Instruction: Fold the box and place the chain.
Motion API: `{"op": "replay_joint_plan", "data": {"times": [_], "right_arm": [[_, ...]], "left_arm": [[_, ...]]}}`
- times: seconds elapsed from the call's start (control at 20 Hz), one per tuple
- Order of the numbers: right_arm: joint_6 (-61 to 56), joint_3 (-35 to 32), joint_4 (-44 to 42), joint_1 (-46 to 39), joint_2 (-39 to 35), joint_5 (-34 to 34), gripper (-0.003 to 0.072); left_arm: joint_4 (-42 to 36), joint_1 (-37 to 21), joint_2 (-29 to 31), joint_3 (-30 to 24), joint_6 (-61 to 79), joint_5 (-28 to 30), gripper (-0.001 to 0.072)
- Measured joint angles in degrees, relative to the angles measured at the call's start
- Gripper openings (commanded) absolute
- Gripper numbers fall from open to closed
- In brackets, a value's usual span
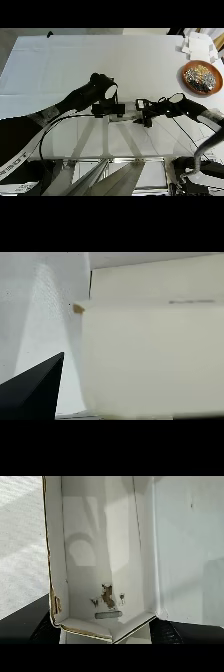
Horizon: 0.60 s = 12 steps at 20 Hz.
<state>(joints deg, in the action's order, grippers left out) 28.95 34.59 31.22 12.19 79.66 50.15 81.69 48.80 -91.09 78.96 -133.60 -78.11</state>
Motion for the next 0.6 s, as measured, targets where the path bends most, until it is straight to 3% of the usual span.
{"op": "replay_joint_plan", "data": {"times": [0.35, 0.5, 0.6], "right_arm": [[0.02, 0.00, 0.00, 0.00, 0.00, 0.02, 0.0454], [0.04, 0.00, 0.00, 0.00, 0.00, 0.02, 0.0454], [0.04, 0.00, 0.02, 0.00, 0.00, 0.02, 0.0454]], "left_arm": [[-5.42, -2.71, 11.52, -0.15, 28.13, -4.20, 0.0694], [-7.67, -4.50, 19.89, -3.06, 48.43, -1.51, 0.0695], [-10.34, -6.49, 26.45, -8.00, 64.39, 2.23, 0.0695]]}}
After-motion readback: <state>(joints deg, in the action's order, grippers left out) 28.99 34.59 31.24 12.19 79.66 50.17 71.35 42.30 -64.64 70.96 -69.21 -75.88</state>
